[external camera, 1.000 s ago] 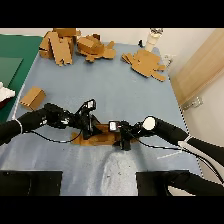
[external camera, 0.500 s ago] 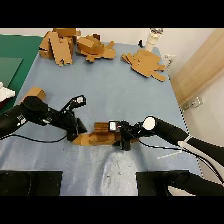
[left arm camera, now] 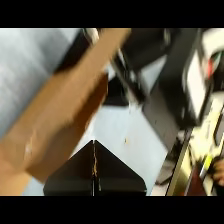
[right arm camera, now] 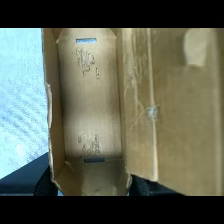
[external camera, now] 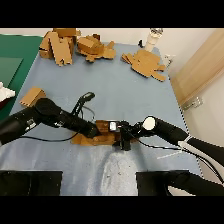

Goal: Fold the box.

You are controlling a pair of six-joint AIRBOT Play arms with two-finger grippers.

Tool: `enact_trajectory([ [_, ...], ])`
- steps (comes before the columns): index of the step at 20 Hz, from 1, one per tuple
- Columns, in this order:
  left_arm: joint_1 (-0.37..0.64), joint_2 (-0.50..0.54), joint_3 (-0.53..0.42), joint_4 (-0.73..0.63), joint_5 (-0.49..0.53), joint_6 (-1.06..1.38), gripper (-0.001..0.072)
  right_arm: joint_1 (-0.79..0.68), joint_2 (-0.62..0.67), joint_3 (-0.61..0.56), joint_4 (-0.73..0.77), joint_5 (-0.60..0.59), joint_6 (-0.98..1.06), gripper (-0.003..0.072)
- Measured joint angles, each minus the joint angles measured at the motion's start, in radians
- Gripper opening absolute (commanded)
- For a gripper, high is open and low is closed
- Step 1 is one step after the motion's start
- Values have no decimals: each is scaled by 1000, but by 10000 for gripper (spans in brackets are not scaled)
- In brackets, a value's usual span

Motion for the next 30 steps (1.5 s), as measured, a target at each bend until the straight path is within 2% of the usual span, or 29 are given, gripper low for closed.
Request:
enact_trajectory([
  [6,34,-164,62,-55,138,-65,14,0,0,0,0,0,0,448],
  [11,45,-302,74,-19,182,-173,14,0,0,0,0,0,0,448],
  [15,47,-341,92,-2,189,-208,14,0,0,0,0,0,0,448],
  [22,53,-346,150,4,176,-207,14,0,0,0,0,1,0,447],
  [26,115,-259,168,8,164,-165,14,0,0,0,0,3,0,447],
  [28,163,-203,171,21,122,-138,15,0,0,0,0,3,0,448],
  [30,209,-159,173,28,27,-92,15,0,0,0,0,3,0,448],
])
